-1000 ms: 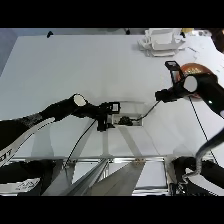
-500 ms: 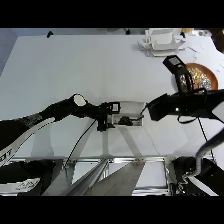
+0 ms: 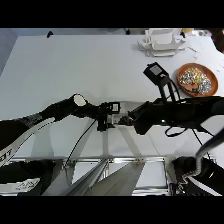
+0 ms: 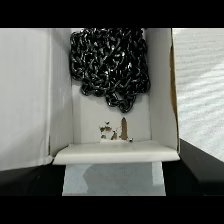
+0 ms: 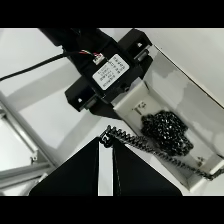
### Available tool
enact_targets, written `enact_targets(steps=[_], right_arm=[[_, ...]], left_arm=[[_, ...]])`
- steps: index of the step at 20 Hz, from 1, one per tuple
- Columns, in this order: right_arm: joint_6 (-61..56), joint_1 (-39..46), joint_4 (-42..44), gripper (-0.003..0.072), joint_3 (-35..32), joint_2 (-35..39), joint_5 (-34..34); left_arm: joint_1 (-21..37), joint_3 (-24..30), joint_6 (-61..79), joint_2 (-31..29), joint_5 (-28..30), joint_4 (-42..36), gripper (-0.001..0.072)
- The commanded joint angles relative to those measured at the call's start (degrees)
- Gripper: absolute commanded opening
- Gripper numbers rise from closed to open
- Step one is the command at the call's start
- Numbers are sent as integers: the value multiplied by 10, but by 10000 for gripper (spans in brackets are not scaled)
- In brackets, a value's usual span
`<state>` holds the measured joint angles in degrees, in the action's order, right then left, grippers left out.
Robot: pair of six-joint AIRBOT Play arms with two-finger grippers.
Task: Fold the box and place the chain.
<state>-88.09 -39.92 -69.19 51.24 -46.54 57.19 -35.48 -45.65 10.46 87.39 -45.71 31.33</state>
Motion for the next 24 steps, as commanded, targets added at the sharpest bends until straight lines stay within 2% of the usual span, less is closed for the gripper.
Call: enact_targets(steps=[1,6,8,9,11,12,15,17,20,24], right_arm=[[-1,-6,-11,18,-7,-64,-26],[2,-6,-11,18,-14,-174,-52],[5,-6,-15,21,-14,-187,-53],[14,-6,-22,53,-13,-184,-49],[16,-5,-50,323,-2,-169,-26],[16,0,-61,389,8,-158,-14],[17,43,-87,375,46,-107,-13],[16,92,-120,226,64,-81,-31],[12,195,-162,221,64,-87,-39],[11,320,-165,222,64,-160,-2]], left_arm=[[0,0,0,0,0,0,253],[0,0,0,0,0,0,253],[0,0,0,0,0,0,253],[0,0,0,0,0,0,253],[0,0,0,0,0,0,253],[0,0,0,0,0,0,253],[0,0,0,0,0,0,253],[0,0,0,0,0,0,253],[0,0,0,0,0,0,253],[0,0,0,0,0,0,253]])
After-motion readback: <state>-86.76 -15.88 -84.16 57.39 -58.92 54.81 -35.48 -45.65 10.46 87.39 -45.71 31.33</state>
